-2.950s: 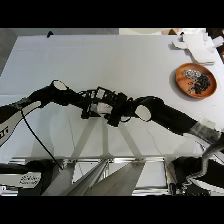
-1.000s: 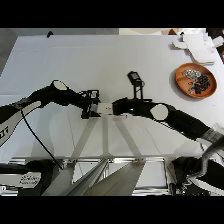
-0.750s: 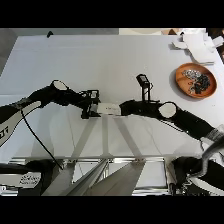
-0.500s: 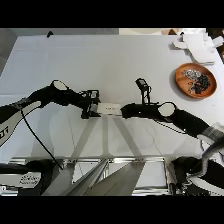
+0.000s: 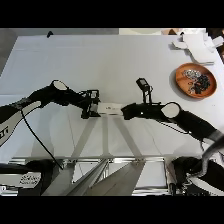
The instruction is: Fold the box and place the chain.
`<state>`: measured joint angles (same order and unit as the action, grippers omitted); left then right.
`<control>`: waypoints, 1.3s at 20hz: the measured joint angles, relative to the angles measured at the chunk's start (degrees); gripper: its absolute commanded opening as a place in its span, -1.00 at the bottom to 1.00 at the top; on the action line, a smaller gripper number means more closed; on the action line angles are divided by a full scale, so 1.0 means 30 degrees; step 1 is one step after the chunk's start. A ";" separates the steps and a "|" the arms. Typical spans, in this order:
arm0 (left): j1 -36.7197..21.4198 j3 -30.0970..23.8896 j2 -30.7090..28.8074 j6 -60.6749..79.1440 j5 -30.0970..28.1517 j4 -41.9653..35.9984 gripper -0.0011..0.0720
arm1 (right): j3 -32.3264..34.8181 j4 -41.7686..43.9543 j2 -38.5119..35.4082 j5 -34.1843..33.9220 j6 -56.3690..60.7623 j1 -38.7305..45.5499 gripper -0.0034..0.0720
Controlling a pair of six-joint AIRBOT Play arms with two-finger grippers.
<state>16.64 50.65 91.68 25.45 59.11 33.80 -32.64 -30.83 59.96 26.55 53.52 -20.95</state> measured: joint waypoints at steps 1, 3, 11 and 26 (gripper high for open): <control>0.0000 -0.0007 0.0000 0.0000 0.0029 0.0007 -0.04 | -0.0007 -0.0583 -0.1129 -0.0138 0.0000 0.0000 -0.88; 0.0000 -0.0007 0.0000 0.0000 0.0044 0.0015 -0.04 | -0.0036 -0.2011 -0.3395 -0.0430 0.0022 0.0000 -0.88; 0.0000 0.0000 0.0000 0.0007 0.0087 0.0036 -0.04 | -0.0066 -1.1038 -1.1089 0.1610 0.6222 0.0000 -0.88; 0.0029 -0.0007 0.0000 0.0007 0.0357 -0.0175 -0.04 | -0.0066 -2.7751 -1.2582 1.6036 2.1245 0.0000 -0.89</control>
<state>16.73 50.63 91.68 25.47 60.18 33.28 -32.84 -114.08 22.22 74.65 117.25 -20.95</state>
